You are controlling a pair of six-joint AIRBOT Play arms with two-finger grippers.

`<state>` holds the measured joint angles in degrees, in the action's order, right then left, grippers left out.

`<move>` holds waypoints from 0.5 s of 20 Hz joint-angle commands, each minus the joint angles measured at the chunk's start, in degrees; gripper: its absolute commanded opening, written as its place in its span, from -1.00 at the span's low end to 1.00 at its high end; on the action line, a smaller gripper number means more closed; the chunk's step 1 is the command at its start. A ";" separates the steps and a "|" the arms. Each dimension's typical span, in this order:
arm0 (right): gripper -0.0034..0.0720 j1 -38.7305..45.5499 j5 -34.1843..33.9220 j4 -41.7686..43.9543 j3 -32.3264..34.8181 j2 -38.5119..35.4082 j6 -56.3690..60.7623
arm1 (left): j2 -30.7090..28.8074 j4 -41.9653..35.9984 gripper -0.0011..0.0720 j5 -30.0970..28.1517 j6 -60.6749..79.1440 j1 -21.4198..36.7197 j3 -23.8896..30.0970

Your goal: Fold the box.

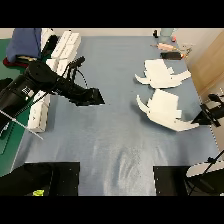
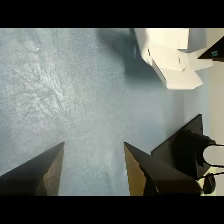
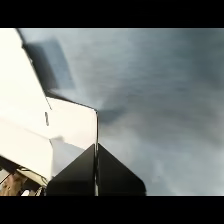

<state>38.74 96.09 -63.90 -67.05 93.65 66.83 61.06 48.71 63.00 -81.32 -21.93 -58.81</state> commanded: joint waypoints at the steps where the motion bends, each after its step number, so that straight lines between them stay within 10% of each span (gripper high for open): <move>1: -0.91 -6.45 2.19 8.26 2.58 -2.99 -0.24 | 0.00 -0.02 0.57 0.90 2.73 0.02 -0.07; 10: -0.91 -30.49 -20.85 9.60 30.01 -32.52 10.56 | -0.09 0.63 0.57 7.54 9.90 1.64 -0.04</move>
<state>15.16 83.53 -54.78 -44.84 69.34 72.64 60.99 49.21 69.12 -74.00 -20.73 -58.81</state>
